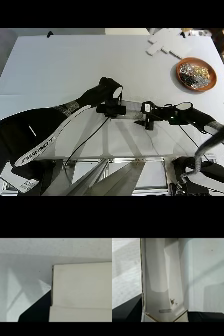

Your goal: Fold the box and place the chain.

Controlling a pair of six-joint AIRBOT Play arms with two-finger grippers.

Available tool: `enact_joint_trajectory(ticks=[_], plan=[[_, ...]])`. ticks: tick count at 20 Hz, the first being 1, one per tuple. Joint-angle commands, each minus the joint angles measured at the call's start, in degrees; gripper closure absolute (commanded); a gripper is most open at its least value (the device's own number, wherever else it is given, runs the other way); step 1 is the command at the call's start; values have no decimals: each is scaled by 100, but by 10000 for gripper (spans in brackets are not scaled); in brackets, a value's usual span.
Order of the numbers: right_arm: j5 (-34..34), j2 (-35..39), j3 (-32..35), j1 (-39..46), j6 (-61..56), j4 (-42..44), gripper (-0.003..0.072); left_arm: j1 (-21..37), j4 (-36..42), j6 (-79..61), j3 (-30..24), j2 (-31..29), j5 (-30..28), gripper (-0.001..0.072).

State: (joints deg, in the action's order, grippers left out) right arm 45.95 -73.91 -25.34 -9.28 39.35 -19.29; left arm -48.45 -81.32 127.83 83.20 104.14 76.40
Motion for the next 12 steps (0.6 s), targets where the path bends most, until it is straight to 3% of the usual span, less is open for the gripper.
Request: enact_joint_trajectory(ticks=[1,6,10,12], plan=[[-4,-2,0,-4,11,2,204,-22,-13,-35,-2,37,-13,685],[-7,0,0,-4,11,2,204,-22,7,-35,-2,35,59,706],[-4,0,0,-4,11,2,204,-22,50,-39,-2,-44,61,595],[-7,0,0,-4,11,4,204,-15,52,-52,-2,-190,59,595]])
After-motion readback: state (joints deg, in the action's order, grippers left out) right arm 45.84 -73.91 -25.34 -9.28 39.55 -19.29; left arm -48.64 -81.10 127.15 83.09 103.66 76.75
